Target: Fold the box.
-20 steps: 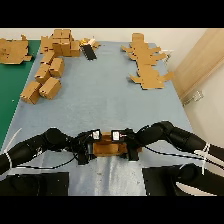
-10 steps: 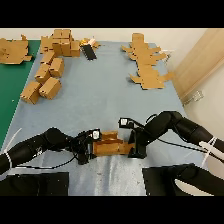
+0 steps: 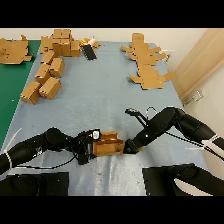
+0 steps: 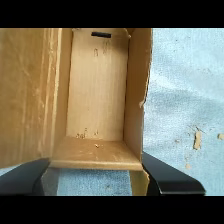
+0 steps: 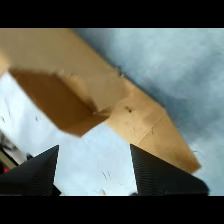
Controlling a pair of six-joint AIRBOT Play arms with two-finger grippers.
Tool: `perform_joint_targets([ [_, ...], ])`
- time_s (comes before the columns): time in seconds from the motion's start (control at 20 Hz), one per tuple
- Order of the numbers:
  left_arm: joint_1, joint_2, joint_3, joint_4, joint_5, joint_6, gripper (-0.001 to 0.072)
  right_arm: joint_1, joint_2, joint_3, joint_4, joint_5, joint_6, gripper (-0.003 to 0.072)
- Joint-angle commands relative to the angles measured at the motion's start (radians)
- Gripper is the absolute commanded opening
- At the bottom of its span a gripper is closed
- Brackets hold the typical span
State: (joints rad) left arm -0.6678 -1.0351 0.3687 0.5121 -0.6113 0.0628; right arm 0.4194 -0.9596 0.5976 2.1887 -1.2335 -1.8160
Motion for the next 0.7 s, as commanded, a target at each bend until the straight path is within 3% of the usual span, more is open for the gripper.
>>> perform_joint_targets([
  [0.0,0.0,0.0,0.0,0.002,0.002,0.0,0.0425,-0.001,0.001,0.002,0.015,0.102,0.258,0.072],
  [0.45,0.002,0.059,0.006,0.021,0.011,-0.001,0.0425,-0.001,0.001,0.002,0.015,0.171,0.353,0.072],
  [0.65,0.002,0.142,0.006,0.15,0.013,-0.014,0.0425,-0.001,0.001,0.002,0.015,0.171,0.361,0.072],
])
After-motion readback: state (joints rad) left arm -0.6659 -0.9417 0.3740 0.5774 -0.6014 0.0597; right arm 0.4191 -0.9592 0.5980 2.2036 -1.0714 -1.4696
